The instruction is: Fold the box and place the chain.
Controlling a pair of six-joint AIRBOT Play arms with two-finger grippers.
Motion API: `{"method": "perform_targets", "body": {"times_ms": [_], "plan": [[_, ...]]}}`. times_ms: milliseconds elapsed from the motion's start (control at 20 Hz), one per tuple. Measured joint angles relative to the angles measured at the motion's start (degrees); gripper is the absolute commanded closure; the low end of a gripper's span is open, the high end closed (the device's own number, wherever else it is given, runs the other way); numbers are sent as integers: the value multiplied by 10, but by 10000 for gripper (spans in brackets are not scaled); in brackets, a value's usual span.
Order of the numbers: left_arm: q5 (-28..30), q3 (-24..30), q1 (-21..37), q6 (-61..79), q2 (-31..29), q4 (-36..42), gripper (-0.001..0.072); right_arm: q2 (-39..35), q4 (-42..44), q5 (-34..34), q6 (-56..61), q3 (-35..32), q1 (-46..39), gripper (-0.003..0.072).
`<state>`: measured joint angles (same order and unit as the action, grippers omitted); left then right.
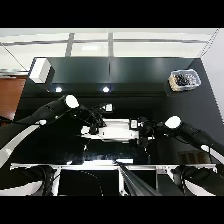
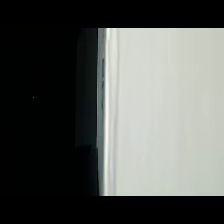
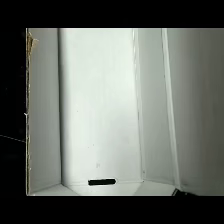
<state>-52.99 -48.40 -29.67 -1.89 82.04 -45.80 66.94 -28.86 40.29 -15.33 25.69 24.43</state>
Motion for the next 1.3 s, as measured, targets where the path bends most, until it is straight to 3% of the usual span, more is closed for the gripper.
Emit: {"method": "perform_targets", "body": {"times_ms": [1200, 1250, 1300], "plan": [[0, 0, 0, 0, 0, 0, 683, 3, -19, -20, 22, 0, 10, 3], [0, 0, 0, 0, 0, 0, 683, 3, -19, -20, 22, 0, 10, 157], [0, 0, 0, 0, 0, 0, 683, 3, -19, -19, 22, 0, 10, 217]]}}
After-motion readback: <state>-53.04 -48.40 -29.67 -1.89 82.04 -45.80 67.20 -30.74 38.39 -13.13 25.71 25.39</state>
